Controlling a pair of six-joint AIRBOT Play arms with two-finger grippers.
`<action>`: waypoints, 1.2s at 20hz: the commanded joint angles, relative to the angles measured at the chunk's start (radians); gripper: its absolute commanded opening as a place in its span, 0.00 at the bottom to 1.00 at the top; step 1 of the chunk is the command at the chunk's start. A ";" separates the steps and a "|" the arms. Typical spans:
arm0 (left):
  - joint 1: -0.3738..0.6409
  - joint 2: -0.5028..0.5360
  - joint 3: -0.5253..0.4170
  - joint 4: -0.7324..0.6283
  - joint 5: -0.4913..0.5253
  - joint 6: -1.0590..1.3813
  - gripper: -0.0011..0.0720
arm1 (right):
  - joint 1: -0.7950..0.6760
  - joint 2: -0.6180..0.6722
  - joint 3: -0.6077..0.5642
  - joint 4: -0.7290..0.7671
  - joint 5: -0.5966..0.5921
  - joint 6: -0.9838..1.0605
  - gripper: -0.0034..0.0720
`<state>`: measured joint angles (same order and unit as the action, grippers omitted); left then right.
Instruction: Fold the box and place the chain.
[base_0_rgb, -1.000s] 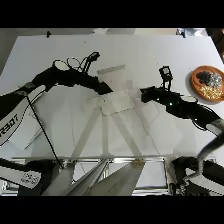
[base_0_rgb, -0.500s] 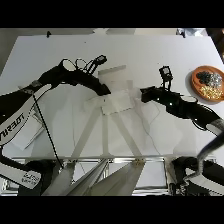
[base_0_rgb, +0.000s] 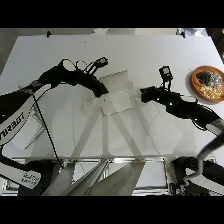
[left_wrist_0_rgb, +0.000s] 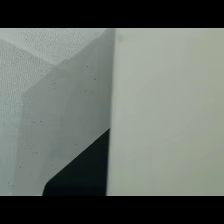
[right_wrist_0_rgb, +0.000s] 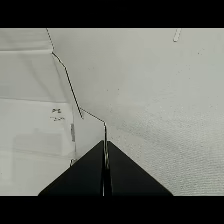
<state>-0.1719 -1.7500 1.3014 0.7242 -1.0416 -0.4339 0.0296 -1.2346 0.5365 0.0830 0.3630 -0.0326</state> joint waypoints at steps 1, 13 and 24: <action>0.001 0.002 0.000 0.002 -0.002 0.020 0.03 | 0.000 -0.001 0.000 0.000 -0.001 0.001 0.06; -0.002 0.002 0.000 0.002 0.005 0.019 0.03 | 0.000 -0.001 0.000 0.000 -0.001 0.001 0.06; 0.021 0.097 0.000 -0.008 -0.014 0.173 0.02 | -0.001 0.116 0.000 -0.008 0.000 0.001 0.66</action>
<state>-0.1665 -1.7061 1.3010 0.7177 -1.0470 -0.3603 0.0292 -1.1767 0.5358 0.0811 0.3641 -0.0319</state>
